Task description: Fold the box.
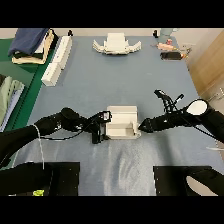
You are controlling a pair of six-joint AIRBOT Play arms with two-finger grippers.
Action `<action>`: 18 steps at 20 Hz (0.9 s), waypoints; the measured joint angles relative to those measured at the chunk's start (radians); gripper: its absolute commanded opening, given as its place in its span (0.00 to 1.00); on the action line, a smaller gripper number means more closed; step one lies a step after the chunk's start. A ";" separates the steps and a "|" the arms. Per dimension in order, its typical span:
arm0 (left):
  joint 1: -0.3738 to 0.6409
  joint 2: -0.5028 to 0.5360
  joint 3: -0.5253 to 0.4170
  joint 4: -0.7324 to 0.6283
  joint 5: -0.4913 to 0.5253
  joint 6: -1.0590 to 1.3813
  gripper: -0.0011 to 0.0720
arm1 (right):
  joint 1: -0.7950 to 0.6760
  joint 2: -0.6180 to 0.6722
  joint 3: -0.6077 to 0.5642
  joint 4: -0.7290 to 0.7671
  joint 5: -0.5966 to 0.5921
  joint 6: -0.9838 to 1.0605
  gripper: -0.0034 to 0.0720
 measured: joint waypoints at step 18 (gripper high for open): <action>0.000 0.000 0.000 0.000 0.000 0.000 0.62 | 0.478 -0.231 0.243 -0.607 -0.032 0.834 0.60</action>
